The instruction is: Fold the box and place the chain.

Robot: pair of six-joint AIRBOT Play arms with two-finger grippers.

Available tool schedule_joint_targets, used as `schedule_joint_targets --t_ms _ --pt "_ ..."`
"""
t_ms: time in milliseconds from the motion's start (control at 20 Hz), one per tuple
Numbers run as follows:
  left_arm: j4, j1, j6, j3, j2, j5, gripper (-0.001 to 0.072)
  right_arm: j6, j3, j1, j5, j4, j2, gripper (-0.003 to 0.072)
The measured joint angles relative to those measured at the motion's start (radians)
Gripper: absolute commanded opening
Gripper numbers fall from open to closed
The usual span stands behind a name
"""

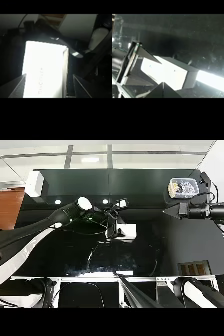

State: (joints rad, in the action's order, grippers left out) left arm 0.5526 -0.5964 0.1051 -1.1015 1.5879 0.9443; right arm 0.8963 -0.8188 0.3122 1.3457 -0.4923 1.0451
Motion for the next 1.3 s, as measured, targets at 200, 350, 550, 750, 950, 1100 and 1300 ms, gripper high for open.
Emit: schedule_joint_targets --t_ms 200,350,550,750,950,1100,1300 --pt "0.008 0.01 0.005 -0.038 -0.001 0.001 0.0702 0.0 0.0 0.0 0.0 0.0 0.0 0.001" --pt "0.03 0.013 0.021 -0.05 -0.001 0.003 0.0702 -0.002 0.0 0.0 0.0 0.0 0.0 0.001" --pt "0.089 0.013 0.088 -0.056 0.002 0.011 0.0702 -0.003 0.0 0.0 -0.001 0.0 0.0 0.001" --pt "0.114 0.011 0.119 -0.057 0.005 0.032 0.0702 -0.004 0.0 0.0 -0.003 0.0 0.0 0.001" --pt "0.124 0.011 0.131 -0.058 0.006 0.042 0.0702 -0.006 0.0 0.0 -0.003 0.0 0.0 0.001" --pt "0.127 0.01 0.132 -0.058 0.007 0.052 0.0702 -0.006 0.0 0.0 -0.004 0.0 0.0 0.0009" --pt "0.144 0.007 0.135 -0.058 0.012 0.058 0.0702 -0.007 0.0 0.0 -0.004 0.0 0.0 0.001"
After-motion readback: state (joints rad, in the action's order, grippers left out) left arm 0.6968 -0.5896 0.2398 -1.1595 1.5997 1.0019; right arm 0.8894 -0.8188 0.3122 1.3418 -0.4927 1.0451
